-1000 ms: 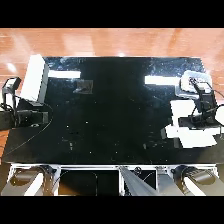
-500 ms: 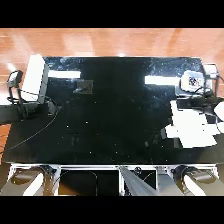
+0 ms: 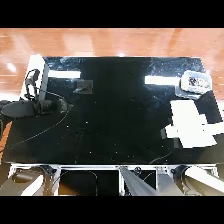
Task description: Fold the box and place the chain.
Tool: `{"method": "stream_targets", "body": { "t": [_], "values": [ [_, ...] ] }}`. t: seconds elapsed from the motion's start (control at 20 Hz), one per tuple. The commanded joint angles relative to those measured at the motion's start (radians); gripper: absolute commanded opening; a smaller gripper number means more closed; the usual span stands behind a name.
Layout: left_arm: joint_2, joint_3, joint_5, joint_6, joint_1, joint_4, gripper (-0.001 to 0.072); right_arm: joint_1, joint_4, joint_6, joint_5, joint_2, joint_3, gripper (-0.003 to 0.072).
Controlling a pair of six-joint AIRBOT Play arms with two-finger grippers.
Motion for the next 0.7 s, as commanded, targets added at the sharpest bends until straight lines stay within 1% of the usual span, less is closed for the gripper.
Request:
{"method": "stream_targets", "body": {
  "t": [0.0,0.1,0.15,0.25,0.4,0.5,0.55,0.65],
  "values": [
    [-0.010,0.000,-0.095,-0.006,-0.022,-0.004,0.0623,-0.084,-0.072,-0.144,0.184,-0.203,0.139,0.0538],
    [-0.010,0.000,-0.111,-0.043,-0.022,-0.003,0.0623,-0.053,-0.080,-0.140,0.258,-0.304,0.256,0.0541],
    [-0.010,0.000,-0.112,-0.053,-0.022,-0.003,0.0623,-0.031,-0.100,-0.124,0.262,-0.338,0.300,0.0547],
    [-0.010,0.000,-0.112,-0.053,-0.022,-0.003,0.0623,0.006,-0.167,-0.117,0.261,-0.385,0.345,0.0547],
    [-0.011,0.000,-0.114,-0.053,-0.022,-0.003,0.0623,0.006,-0.172,-0.116,0.293,-0.426,0.346,0.0546],
    [-0.011,0.000,-0.115,-0.053,-0.022,-0.002,0.0623,-0.011,-0.108,-0.087,0.346,-0.452,0.340,0.0546],
    [-0.011,0.000,-0.115,-0.053,-0.022,0.005,0.0623,-0.020,-0.077,-0.085,0.362,-0.453,0.314,0.0545],
    [-0.013,0.000,-0.124,-0.053,-0.022,0.010,0.0623,-0.033,-0.108,-0.085,0.393,-0.452,0.261,0.0545]
  ]
}}
